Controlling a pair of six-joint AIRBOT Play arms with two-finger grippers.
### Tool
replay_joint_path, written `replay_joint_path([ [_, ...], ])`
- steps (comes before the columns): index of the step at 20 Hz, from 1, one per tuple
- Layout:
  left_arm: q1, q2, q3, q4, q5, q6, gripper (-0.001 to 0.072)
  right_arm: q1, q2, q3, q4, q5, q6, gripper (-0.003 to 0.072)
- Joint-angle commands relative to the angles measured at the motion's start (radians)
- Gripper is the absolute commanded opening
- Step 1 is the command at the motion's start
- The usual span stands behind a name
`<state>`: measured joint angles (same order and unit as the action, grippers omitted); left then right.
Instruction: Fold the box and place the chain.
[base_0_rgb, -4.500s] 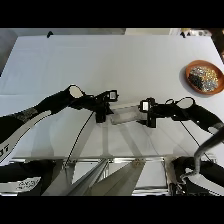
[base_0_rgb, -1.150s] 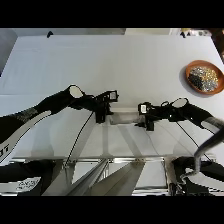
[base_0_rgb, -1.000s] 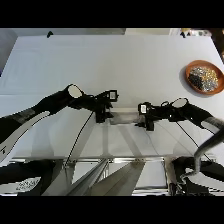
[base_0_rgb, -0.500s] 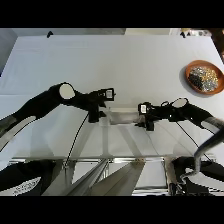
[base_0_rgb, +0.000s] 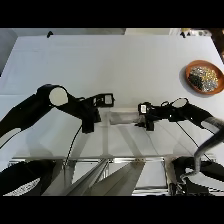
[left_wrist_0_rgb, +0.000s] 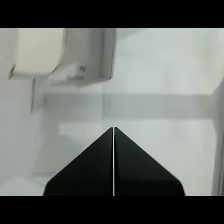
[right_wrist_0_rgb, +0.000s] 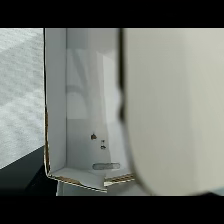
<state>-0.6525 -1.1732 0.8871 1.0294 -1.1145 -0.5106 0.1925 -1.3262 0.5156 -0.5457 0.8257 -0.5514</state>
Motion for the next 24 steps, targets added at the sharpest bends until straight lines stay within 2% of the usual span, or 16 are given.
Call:
replay_joint_path([
  [1, -0.079, -0.007, 0.000, -0.132, 0.095, 0.097, 0.0006, 0.000, 0.000, 0.000, 0.000, 0.001, 0.000, 0.0335],
  [5, -0.085, -0.084, 0.000, -0.268, 0.282, 0.133, 0.0006, 0.000, 0.000, 0.000, 0.000, 0.001, 0.000, 0.0335],
  [7, -0.077, -0.115, 0.000, -0.298, 0.418, 0.132, 0.0005, 0.000, 0.000, 0.000, 0.000, 0.001, 0.000, 0.0335],
  [10, -0.063, -0.150, 0.000, -0.417, 0.623, 0.132, 0.0005, 0.000, 0.000, 0.000, 0.001, 0.000, 0.000, 0.0335],
  [12, -0.056, -0.185, 0.000, -0.504, 0.713, 0.124, 0.0005, 0.000, 0.000, 0.000, 0.000, 0.001, 0.000, 0.0335],
  [14, -0.045, -0.233, 0.000, -0.547, 0.733, 0.118, 0.0005, 0.000, 0.000, 0.000, 0.000, 0.001, 0.000, 0.0335],
  [18, -0.042, -0.309, 0.000, -0.542, 0.699, 0.061, 0.0006, 0.000, 0.000, 0.000, 0.000, 0.001, 0.000, 0.0335],
  [24, -0.042, -0.322, 0.000, -0.534, 0.634, 0.061, 0.0006, 0.000, 0.000, 0.000, 0.000, 0.001, 0.000, 0.0335],
])
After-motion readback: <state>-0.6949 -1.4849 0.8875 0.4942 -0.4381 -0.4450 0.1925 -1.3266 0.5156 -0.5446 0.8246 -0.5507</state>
